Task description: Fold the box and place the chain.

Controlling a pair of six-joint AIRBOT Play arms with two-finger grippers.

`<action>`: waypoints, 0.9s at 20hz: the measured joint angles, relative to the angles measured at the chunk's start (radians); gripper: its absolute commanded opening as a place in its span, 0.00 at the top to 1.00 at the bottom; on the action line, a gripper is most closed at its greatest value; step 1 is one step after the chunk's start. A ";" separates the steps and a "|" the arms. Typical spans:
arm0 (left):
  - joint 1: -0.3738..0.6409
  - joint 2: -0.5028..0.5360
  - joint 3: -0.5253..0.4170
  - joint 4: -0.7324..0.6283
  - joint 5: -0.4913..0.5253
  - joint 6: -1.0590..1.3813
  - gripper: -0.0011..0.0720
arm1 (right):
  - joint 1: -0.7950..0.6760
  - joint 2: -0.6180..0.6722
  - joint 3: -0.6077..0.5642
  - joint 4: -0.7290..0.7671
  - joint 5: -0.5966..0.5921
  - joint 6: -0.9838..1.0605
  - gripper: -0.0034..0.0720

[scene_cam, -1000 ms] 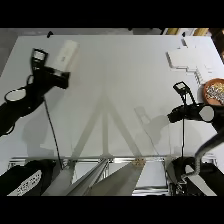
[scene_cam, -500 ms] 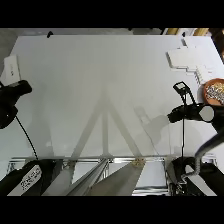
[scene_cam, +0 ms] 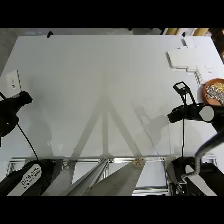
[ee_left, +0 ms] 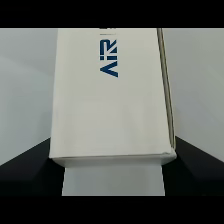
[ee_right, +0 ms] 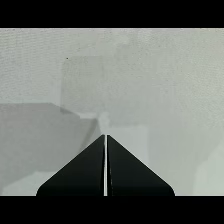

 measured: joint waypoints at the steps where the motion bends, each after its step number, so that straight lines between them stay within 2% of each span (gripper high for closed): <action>1: 0.001 0.000 -0.001 -0.002 -0.014 -0.009 0.70 | 0.000 0.000 0.000 0.000 0.000 0.000 0.93; 4: 0.003 -0.001 -0.002 0.048 -0.069 -0.102 0.70 | 0.000 0.000 0.000 0.000 0.000 0.000 0.93; 6: 0.009 -0.013 0.007 0.218 -0.134 -0.260 0.70 | 0.000 0.000 0.000 0.000 0.000 0.000 0.93; 7: 0.017 -0.026 0.018 0.355 -0.180 -0.393 0.63 | 0.000 0.000 0.000 0.000 0.000 0.000 0.93; 9: 0.047 -0.060 0.048 0.658 -0.271 -0.719 0.25 | 0.000 0.000 0.000 0.000 0.000 0.000 0.93; 11: 0.079 -0.082 0.077 0.923 -0.350 -1.000 0.25 | 0.000 0.000 0.000 0.000 0.000 0.000 0.93; 13: 0.092 -0.087 0.095 1.089 -0.402 -1.170 0.25 | 0.000 0.000 0.000 0.000 0.000 0.000 0.93; 14: 0.091 -0.085 0.101 1.139 -0.416 -1.220 0.21 | 0.000 0.000 0.000 0.000 0.000 0.000 0.93; 15: 0.087 -0.082 0.105 1.183 -0.433 -1.257 0.06 | 0.000 0.000 0.000 0.000 0.000 0.000 0.93; 16: 0.080 -0.080 0.108 1.217 -0.445 -1.280 0.03 | 0.000 0.000 0.000 0.000 0.000 0.000 0.93; 18: 0.070 -0.077 0.112 1.256 -0.455 -1.305 0.03 | 0.000 0.000 0.000 0.000 0.000 0.000 0.93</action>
